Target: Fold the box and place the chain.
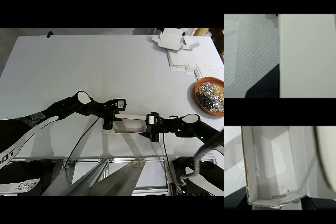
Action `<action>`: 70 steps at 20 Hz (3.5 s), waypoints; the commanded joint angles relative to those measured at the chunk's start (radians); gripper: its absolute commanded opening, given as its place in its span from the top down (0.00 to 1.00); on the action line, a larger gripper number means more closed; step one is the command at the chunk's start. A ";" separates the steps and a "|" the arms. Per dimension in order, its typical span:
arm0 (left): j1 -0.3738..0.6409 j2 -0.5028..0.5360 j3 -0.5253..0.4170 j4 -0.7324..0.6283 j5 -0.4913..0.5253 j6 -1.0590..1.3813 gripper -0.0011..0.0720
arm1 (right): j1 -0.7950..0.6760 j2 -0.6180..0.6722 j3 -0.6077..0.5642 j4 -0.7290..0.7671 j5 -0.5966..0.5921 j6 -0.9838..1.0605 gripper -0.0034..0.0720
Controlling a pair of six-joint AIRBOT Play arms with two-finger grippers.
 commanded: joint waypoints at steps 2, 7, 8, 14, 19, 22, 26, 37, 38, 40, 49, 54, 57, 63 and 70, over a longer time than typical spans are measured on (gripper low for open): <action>0.000 0.000 0.000 0.000 0.001 -0.001 0.97 | 0.000 0.000 0.001 0.002 -0.001 0.001 0.56; 0.000 0.000 0.000 0.000 0.001 -0.001 0.97 | 0.000 0.000 0.001 0.003 0.002 -0.002 0.11; 0.000 0.000 0.000 0.000 0.001 0.000 0.97 | 0.000 0.000 0.001 0.008 0.003 -0.001 0.09; 0.000 0.000 0.000 0.000 0.001 -0.001 0.97 | 0.000 -0.001 0.013 0.042 0.029 -0.002 0.09; 0.000 0.000 0.000 0.000 0.001 0.000 0.97 | 0.000 -0.018 0.012 0.001 0.055 -0.002 0.09; 0.000 0.000 0.000 0.000 0.001 0.000 0.97 | 0.000 -0.055 0.012 0.000 0.059 -0.006 0.10; 0.000 0.000 0.000 0.000 0.001 0.000 0.97 | 0.000 -0.083 0.012 0.001 0.060 -0.009 0.17; 0.000 0.000 0.000 0.000 0.001 0.000 0.97 | -0.101 -0.066 0.012 -0.049 0.138 -0.002 0.05; 0.000 0.000 0.000 0.000 0.001 0.000 0.97 | -0.101 -0.066 0.012 -0.082 0.138 -0.002 0.05; 0.000 0.000 0.000 0.000 0.001 0.000 0.97 | -0.101 -0.066 0.012 -0.101 0.137 -0.002 0.05; 0.000 0.000 0.000 0.000 0.001 0.000 0.97 | -0.034 -0.066 0.012 -0.057 0.117 -0.032 0.10; 0.000 0.000 0.000 0.000 0.001 0.000 0.97 | -0.034 -0.066 0.012 -0.007 0.103 -0.031 0.16; 0.000 0.000 0.000 0.000 0.001 -0.001 0.97 | -0.036 -0.066 0.012 -0.060 0.102 -0.027 0.26; 0.000 0.000 0.000 0.000 0.001 -0.001 0.97 | -0.036 -0.072 0.012 -0.125 0.080 -0.023 0.42; 0.000 0.000 0.000 0.000 0.001 0.000 0.97 | -0.036 -0.071 0.012 -0.125 0.069 -0.029 0.42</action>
